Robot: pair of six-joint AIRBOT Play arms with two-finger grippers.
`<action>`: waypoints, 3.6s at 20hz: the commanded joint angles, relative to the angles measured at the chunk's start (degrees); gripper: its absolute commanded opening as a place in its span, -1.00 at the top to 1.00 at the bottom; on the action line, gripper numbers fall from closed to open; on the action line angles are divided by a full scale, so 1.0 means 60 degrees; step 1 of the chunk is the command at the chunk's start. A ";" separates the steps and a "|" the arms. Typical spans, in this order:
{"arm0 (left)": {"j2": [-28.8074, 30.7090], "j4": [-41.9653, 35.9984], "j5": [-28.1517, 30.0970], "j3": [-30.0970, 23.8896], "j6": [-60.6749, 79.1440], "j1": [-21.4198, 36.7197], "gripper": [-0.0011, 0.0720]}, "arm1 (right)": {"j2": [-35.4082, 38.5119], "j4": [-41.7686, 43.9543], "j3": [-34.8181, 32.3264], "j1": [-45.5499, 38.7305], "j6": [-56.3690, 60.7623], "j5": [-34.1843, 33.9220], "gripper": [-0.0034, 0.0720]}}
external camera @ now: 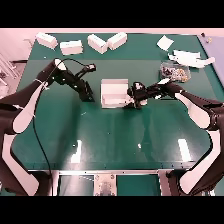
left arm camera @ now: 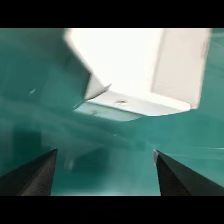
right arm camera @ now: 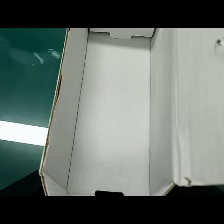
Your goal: Fold the box and place the chain.
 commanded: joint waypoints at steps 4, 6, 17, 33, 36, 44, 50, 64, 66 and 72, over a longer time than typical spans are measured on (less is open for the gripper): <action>-0.0590 -0.1719 -0.0379 -0.0204 0.3235 0.0106 -0.97 | 0.0007 0.0004 -0.0004 -0.0004 0.0004 0.0000 -0.62; -0.0798 -0.2153 -0.0353 -0.0204 0.3508 0.0106 -0.97 | 0.0007 0.0004 -0.0004 -0.0004 0.0004 0.0000 -0.62; -0.1024 -0.2943 -0.0423 -0.0594 0.4255 0.0106 -0.98 | 0.0007 0.0004 -0.0004 -0.0004 0.0004 0.0000 -0.62; -0.1024 -0.3428 -0.0419 -0.0754 0.4419 0.0091 -0.99 | 0.0007 0.0004 -0.0004 -0.0004 0.0004 0.0000 -0.62; -0.1024 -0.3424 -0.0237 -0.0754 0.4422 0.0015 -0.99 | 0.0007 0.0004 -0.0004 -0.0004 0.0004 0.0000 -0.62; -0.1242 -0.3574 0.0302 -0.0754 0.4218 -0.0182 -0.99 | 0.0007 0.0004 -0.0004 -0.0004 0.0004 0.0000 -0.62; -0.1286 -0.3803 0.0379 -0.0754 0.4244 -0.0182 -0.99 | 0.0007 0.0004 -0.0004 -0.0004 0.0004 0.0000 -0.62; -0.1257 -0.3457 -0.0852 -0.0747 0.4918 0.0401 -0.99 | 0.0007 0.0004 -0.0004 -0.0004 0.0004 0.0000 -0.62; -0.1257 -0.3493 -0.1042 -0.0747 0.4896 0.0401 -0.99 | 0.0007 0.0004 -0.0004 -0.0004 0.0004 0.0000 -0.62; -0.1257 -0.3526 -0.0080 -0.0754 0.4393 0.0200 -0.99 | 0.0007 0.0004 -0.0004 -0.0004 0.0004 0.0000 -0.62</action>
